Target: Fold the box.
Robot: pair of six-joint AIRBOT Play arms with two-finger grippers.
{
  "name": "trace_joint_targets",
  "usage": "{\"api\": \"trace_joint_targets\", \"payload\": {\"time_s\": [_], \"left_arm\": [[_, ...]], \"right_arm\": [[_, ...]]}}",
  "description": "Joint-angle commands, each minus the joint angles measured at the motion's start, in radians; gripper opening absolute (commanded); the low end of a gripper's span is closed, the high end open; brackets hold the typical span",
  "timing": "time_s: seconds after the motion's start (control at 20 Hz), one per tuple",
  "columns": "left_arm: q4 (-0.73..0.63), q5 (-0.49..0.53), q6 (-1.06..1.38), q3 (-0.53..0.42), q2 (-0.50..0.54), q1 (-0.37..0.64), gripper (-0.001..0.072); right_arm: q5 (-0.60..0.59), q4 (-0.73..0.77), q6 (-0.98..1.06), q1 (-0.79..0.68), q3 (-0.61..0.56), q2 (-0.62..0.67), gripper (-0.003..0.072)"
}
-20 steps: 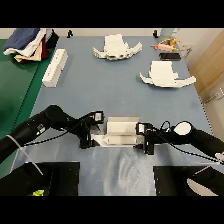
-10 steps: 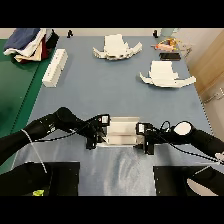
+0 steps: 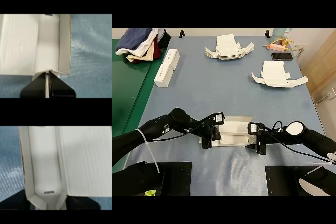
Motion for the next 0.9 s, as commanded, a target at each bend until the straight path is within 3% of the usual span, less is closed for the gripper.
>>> {"api": "trace_joint_targets", "payload": {"time_s": [0.0,0.3,0.35,0.4,0.85], "left_arm": [[-0.048,0.003,0.008,0.001,-0.015,-0.005,0.0075],[-0.066,0.016,0.018,0.001,-0.016,-0.014,0.0100],[-0.067,0.017,0.018,0.001,-0.016,-0.014,0.0424],[-0.069,0.018,0.018,0.001,-0.016,-0.014,0.0650],[-0.070,0.014,0.016,0.001,-0.016,-0.013,0.0659]], "right_arm": [[0.002,0.000,-0.001,0.000,0.001,0.001,0.0517],[0.002,0.000,-0.001,0.000,0.001,0.001,0.0517],[0.002,0.000,-0.001,0.000,0.001,0.001,0.0517],[0.002,0.000,-0.001,0.000,0.001,0.001,0.0517],[0.002,0.000,-0.001,0.000,0.001,0.001,0.0517]]}}
